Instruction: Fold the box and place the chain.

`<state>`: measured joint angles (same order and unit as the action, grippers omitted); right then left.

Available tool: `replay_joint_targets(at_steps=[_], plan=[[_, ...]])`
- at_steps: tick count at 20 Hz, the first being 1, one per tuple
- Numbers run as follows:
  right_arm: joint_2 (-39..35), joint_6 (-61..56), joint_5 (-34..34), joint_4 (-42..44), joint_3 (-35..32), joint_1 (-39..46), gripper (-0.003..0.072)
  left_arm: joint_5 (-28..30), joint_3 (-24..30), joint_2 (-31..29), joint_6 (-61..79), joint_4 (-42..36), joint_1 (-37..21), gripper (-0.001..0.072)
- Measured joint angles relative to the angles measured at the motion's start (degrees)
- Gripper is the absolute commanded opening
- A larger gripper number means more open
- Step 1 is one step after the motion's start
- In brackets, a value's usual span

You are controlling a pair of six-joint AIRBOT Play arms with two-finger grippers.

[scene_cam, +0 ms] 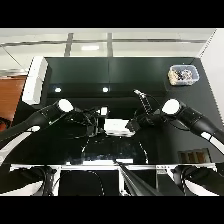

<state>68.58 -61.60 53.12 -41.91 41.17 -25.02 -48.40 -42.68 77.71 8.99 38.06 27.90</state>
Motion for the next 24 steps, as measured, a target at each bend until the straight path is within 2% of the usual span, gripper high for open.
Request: replay_joint_targets(at_steps=[4,5,6,7,10,13,16,19,24], plan=[[0.3,-0.9,-0.5,0.1,-0.3,0.1,0.0013,0.0,0.0,0.0,0.0,0.0,0.0,0.0413],[0.2,-1.0,-0.2,0.0,0.0,0.2,0.0018,0.0,0.0,0.0,-0.1,0.0,0.0,0.0481],[-0.1,-1.1,0.6,-0.5,0.5,0.7,0.0018,0.0,0.0,-0.1,-0.4,-0.1,0.0,0.0626],[-1.0,-1.2,2.0,-1.3,1.3,1.6,0.0018,-0.2,-0.1,-0.5,-0.5,0.2,0.0,0.072],[-6.4,-1.3,8.1,-1.1,3.2,7.6,0.0018,-0.7,-0.5,-3.1,-2.7,2.2,-0.2,0.072],[-13.2,-2.2,13.4,-4.2,4.0,16.3,0.0018,-3.6,-1.8,-7.2,-7.5,5.1,-0.3,0.072],[-17.9,-2.8,17.3,-6.6,4.3,23.8,0.0018,-4.7,-4.5,-8.9,-11.3,4.2,1.0,0.0717],[-19.8,-3.0,17.6,-7.7,4.4,28.0,0.0018,-2.8,-8.9,-5.6,-12.9,1.9,4.6,0.0718],[-20.7,-3.0,16.7,-8.3,4.4,30.0,0.0019,-0.5,-16.6,4.3,-17.0,0.6,9.1,0.0718]])
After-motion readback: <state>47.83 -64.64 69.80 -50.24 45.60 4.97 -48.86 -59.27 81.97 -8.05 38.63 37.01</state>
